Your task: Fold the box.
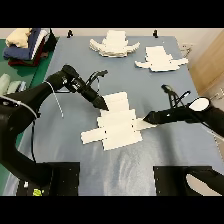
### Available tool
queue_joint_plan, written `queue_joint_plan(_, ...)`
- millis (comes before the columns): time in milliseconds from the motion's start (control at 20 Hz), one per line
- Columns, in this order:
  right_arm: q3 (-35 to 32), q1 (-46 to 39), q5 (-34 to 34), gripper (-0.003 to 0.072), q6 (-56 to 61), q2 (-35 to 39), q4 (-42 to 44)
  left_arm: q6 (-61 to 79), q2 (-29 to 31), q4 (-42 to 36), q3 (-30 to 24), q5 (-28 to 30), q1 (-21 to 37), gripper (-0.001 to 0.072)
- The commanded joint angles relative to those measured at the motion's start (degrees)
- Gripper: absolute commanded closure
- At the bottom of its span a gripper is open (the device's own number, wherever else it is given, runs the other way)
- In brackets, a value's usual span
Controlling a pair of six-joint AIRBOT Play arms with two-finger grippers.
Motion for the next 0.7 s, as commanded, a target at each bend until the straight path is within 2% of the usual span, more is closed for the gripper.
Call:
queue_joint_plan(0, 7.9, -4.6, 1.5, 0.0198, 14.5, 0.6, -13.7, 5.2, 7.6, 5.8, -1.6, 10.5, -5.0, 0.0702)
queue_joint_plan(100, 12.8, -7.3, 1.6, 0.0175, 18.1, 1.2, -16.1, 9.1, 13.6, 6.4, -6.2, 20.9, -8.5, 0.0702)
queue_joint_plan(250, 16.5, -8.8, -0.2, 0.0175, 18.3, 1.4, -15.1, 19.0, 22.5, 6.9, -17.3, 40.1, -13.5, 0.0702)
queue_joint_plan(300, 16.5, -8.8, -0.6, 0.0175, 18.3, 1.4, -14.1, 20.9, 24.2, 6.8, -20.6, 43.1, -14.7, 0.0701)
queue_joint_plan(450, 16.5, -8.1, -0.8, 0.0181, 18.3, 0.8, -11.4, 23.1, 25.8, 7.4, -27.2, 44.3, -18.3, 0.0701)
queue_joint_plan(500, 16.5, -7.6, -0.9, 0.0254, 18.3, 0.6, -11.1, 23.1, 25.8, 8.0, -28.7, 45.9, -19.7, 0.0701)
queue_joint_plan(550, 16.5, -6.9, -0.9, 0.0364, 18.3, 0.4, -11.3, 23.4, 25.8, 8.3, -29.7, 47.3, -20.8, 0.0701)
queue_joint_plan(650, 16.5, -6.1, -0.9, 0.0386, 18.3, 0.1, -11.3, 23.7, 25.7, 8.2, -31.0, 48.4, -21.9, 0.0701)
